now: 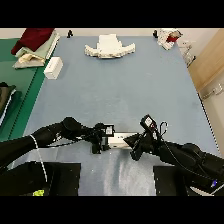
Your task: Fold the box.
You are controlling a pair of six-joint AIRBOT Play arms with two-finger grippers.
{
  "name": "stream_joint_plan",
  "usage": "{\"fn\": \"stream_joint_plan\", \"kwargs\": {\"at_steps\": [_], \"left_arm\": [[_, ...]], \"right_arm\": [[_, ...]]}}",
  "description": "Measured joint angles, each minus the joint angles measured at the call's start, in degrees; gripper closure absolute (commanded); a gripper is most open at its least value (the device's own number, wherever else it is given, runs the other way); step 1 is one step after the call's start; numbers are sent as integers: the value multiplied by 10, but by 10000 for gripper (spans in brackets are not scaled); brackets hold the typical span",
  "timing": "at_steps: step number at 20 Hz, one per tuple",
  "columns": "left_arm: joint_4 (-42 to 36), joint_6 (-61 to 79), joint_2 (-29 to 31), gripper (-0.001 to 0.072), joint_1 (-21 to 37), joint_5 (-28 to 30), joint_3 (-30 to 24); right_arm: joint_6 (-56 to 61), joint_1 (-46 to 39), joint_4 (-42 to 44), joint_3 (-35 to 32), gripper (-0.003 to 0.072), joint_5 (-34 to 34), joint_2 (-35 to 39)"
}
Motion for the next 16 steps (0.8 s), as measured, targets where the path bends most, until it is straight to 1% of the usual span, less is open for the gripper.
{"fn": "stream_joint_plan", "kwargs": {"at_steps": [5, 9, 12, 16], "left_arm": [[0, 0, 0, 248, 0, 0, 0], [0, -2, 0, 248, 0, 0, 0], [0, -1, 0, 248, 0, 0, 0], [0, 0, 0, 248, 0, 0, 0]], "right_arm": [[4, 14, -5, -6, 683, 15, -42], [5, 16, -10, -7, 683, 19, -58], [6, 17, -13, -7, 683, 19, -59], [6, 17, -23, -7, 682, 5, -37]]}}
